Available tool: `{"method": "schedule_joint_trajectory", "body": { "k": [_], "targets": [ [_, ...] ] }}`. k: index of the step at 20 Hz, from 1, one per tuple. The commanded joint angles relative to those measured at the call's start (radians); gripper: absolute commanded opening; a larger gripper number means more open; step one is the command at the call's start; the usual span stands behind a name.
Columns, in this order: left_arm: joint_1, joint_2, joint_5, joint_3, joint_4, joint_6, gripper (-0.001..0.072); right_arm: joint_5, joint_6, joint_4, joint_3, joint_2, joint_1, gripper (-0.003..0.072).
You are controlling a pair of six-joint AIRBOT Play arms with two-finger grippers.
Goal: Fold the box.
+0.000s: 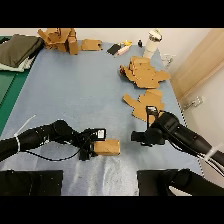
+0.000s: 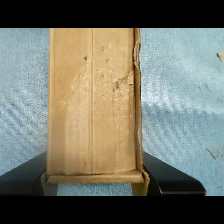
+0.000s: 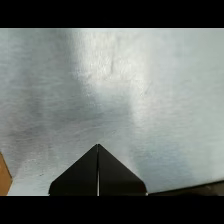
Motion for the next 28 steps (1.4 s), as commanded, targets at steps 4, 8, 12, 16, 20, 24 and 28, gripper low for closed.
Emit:
{"method": "schedule_joint_trajectory", "body": {
  "k": [4, 8, 12, 16, 20, 24, 28],
  "targets": [
    [0.0, 0.0, 0.002, 0.0, -0.015, -0.004, 0.0362, 0.063, -0.004, 0.086, 0.003, -0.069, -0.019, 0.0002],
    [0.002, 0.024, 0.013, 0.012, 0.002, -0.122, 0.0363, 0.085, -0.003, 0.085, 0.003, -0.069, -0.019, 0.0002],
    [0.015, 0.091, 0.09, 0.032, 0.082, -0.325, 0.0363, 0.088, -0.003, 0.07, 0.003, -0.069, -0.02, 0.0002],
    [0.187, 0.152, 0.126, 0.05, 0.223, -0.671, 0.0364, 0.088, -0.004, 0.045, 0.003, -0.07, -0.021, 0.0002],
    [0.516, 0.17, 0.095, 0.054, 0.394, -0.945, 0.0363, 0.088, -0.005, 0.027, 0.003, -0.07, -0.021, 0.0002],
    [0.833, 0.17, 0.02, 0.054, 0.398, -0.941, 0.0364, 0.088, -0.016, 0.014, 0.003, -0.071, -0.021, 0.0002],
    [0.956, 0.169, 0.009, 0.054, 0.427, -0.843, 0.0364, 0.088, -0.016, 0.014, 0.003, -0.071, -0.021, 0.0002]
  ]
}}
